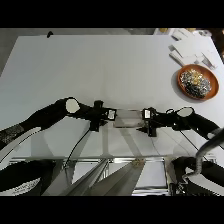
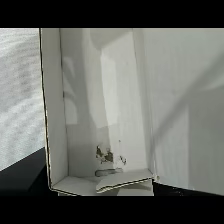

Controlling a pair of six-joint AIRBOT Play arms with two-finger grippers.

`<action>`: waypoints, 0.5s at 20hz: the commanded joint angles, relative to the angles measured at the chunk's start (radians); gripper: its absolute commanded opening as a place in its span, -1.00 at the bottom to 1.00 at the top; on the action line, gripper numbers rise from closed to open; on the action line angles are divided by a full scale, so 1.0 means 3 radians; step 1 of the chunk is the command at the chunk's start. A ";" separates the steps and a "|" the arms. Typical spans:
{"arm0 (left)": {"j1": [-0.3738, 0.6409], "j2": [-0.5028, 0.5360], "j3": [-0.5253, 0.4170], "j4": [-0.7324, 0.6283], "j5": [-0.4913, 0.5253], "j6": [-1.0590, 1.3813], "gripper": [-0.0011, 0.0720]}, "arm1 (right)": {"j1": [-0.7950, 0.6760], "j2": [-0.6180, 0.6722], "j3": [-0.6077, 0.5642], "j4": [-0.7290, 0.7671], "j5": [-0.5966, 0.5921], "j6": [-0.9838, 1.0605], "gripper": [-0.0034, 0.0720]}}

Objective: Fold the box and place the chain.

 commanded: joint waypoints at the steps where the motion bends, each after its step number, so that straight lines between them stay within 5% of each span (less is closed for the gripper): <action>1: -0.0095 -0.0023 0.0003 -0.0158 -0.0099 0.0092 -0.45 | 0.0000 0.0003 0.0003 0.0001 0.0001 0.0001 -0.02; 4: -0.0106 -0.0023 0.0003 -0.0239 -0.0094 0.0090 -0.46 | 0.0000 0.0003 0.0003 0.0000 0.0000 0.0001 -0.02; 6: -0.0135 -0.0024 0.0003 -0.0334 -0.0094 0.0090 -0.80 | 0.0000 0.0003 0.0003 0.0001 0.0000 0.0001 -0.02; 10: -0.0154 -0.0069 0.0003 -0.0556 0.0055 0.0089 -0.80 | 0.0000 0.0003 0.0003 0.0001 0.0000 0.0001 -0.02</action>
